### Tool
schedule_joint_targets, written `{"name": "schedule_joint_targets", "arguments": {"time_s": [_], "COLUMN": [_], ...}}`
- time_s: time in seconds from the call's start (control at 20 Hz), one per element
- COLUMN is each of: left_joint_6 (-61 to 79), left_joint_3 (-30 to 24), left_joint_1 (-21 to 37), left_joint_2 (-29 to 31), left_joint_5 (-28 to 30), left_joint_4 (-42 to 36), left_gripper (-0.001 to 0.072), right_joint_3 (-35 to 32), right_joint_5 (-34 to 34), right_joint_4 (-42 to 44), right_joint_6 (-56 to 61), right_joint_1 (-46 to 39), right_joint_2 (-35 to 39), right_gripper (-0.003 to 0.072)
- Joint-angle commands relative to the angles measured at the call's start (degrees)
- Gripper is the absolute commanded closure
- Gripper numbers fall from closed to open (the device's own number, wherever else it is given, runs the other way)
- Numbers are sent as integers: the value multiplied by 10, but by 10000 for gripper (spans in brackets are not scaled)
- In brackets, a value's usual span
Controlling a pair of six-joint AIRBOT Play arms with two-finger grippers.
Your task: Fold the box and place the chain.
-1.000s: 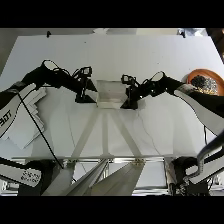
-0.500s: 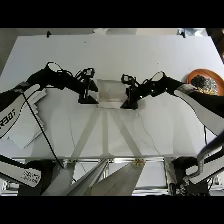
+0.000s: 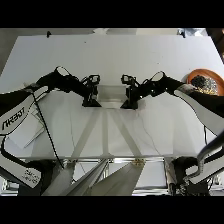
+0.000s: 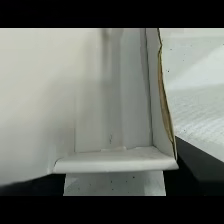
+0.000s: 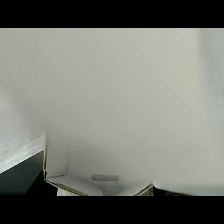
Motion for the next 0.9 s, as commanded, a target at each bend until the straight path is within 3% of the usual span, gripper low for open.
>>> {"name": "schedule_joint_targets", "arguments": {"time_s": [0.0, 0.85], "left_joint_6": [2, 2], "left_joint_3": [0, 0], "left_joint_1": [-4, -4], "left_joint_2": [-4, -4], "left_joint_5": [0, -19], "left_joint_4": [1, 1], "left_gripper": [386, 386], "right_joint_3": [0, 0], "right_joint_5": [0, 0], "right_joint_4": [1, 1], "right_joint_6": [1, 1], "right_joint_1": [0, 0], "right_joint_2": [0, 0], "right_gripper": [186, 186]}}
